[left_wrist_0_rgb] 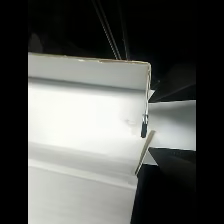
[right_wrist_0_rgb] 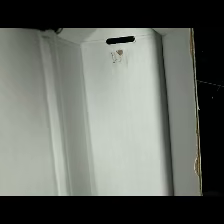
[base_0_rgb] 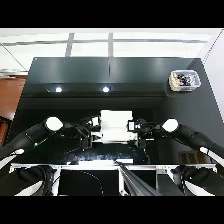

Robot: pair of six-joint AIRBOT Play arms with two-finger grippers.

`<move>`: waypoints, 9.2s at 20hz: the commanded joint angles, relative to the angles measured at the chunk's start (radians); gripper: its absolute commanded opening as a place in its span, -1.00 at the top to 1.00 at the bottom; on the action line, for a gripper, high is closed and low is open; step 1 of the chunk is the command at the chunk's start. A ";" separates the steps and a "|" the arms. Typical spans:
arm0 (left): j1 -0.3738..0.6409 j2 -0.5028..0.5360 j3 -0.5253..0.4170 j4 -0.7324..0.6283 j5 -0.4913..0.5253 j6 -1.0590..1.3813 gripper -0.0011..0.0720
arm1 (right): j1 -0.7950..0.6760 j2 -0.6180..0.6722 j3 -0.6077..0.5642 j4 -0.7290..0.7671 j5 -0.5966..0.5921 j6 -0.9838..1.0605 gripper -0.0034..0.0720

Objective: Fold the box and place the chain.

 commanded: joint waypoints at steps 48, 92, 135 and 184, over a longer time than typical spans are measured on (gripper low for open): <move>0.710 0.137 -0.084 0.211 -0.321 -1.244 0.89 | 0.000 0.000 0.000 0.000 0.000 0.000 -0.60; 0.311 -0.241 0.127 -0.095 -0.380 -0.942 -0.41 | 0.000 0.000 0.000 0.000 -0.011 0.000 -0.61; -0.017 -0.192 0.259 0.196 -0.171 -1.408 -0.94 | 0.000 0.000 0.000 0.000 -0.011 0.000 -0.60; -0.381 -0.360 0.554 0.912 -0.322 -2.304 0.35 | 0.000 0.000 0.000 0.000 -0.026 0.000 -0.61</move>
